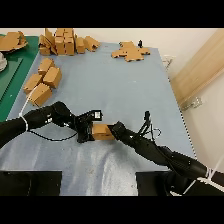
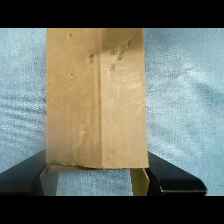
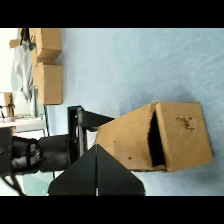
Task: Fold the box.
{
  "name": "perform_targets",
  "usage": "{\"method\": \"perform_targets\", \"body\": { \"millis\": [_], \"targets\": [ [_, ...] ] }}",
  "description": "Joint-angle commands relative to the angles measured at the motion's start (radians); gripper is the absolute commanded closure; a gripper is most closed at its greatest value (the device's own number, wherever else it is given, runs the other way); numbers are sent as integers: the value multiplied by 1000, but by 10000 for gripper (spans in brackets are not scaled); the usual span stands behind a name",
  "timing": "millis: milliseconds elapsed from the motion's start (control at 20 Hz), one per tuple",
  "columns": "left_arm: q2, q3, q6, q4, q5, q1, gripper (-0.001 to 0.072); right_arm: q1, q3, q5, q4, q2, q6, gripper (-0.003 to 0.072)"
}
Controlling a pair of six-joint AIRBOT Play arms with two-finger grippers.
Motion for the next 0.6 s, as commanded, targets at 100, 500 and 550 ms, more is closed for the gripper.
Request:
{"method": "perform_targets", "body": {
  "millis": [100, 500, 550],
  "targets": [
    [0, 0, 0, 1, 0, 0, 308, 48, 55, 47, -83, -122, 98, 688],
    [0, 0, 1, 0, 0, 0, 308, 68, 63, 0, -126, -190, 97, 686],
    [0, 0, 0, 0, 0, 0, 307, 68, 63, -6, -125, -210, 98, 686]
  ]
}}
